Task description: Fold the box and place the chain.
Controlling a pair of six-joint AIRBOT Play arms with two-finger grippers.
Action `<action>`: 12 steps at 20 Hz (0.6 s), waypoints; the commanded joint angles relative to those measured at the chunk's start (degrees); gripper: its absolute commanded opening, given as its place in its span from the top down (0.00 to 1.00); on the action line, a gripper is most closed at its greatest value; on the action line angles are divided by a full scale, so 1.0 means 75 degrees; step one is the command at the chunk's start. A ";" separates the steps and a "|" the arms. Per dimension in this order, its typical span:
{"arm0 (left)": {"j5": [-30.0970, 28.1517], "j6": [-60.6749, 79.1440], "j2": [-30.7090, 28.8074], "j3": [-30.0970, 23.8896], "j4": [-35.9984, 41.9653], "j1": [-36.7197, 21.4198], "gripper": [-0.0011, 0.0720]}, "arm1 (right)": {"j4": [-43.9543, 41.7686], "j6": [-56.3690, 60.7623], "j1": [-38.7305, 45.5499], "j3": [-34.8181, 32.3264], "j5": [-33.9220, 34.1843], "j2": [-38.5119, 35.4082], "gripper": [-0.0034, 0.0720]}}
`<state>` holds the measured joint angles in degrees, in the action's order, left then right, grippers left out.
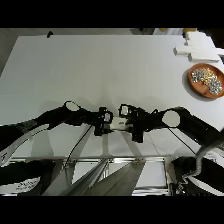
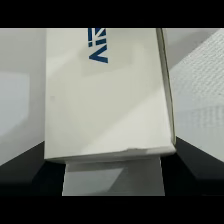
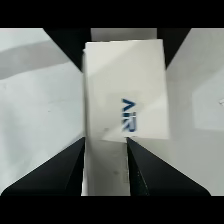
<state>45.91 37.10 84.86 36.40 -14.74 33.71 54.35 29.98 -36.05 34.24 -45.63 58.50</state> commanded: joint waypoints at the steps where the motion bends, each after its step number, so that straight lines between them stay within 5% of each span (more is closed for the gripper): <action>1: -0.0087 -0.0020 -0.0006 0.0000 0.0020 -0.0006 0.80 | -0.0105 -0.0003 -0.0009 -0.0003 0.0006 -0.0154 0.56; 4: -0.0090 -0.0020 -0.0006 0.0000 0.0020 -0.0006 0.80 | -0.0111 0.0000 -0.0009 -0.0003 0.0335 -0.0431 0.57; 8: -0.0090 -0.0020 -0.0006 0.0000 0.0020 -0.0006 0.80 | -0.0111 0.0023 -0.0009 -0.0003 0.0364 -0.0449 0.77; 9: -0.0090 -0.0020 -0.0006 0.0000 0.0020 -0.0009 0.80 | -0.0111 0.0023 -0.0009 -0.0003 0.0332 -0.0449 0.90; 12: -0.0090 -0.0017 -0.0006 0.0000 0.0020 -0.0006 0.80 | -0.0111 0.0020 -0.0009 -0.0026 0.0163 -0.0428 0.94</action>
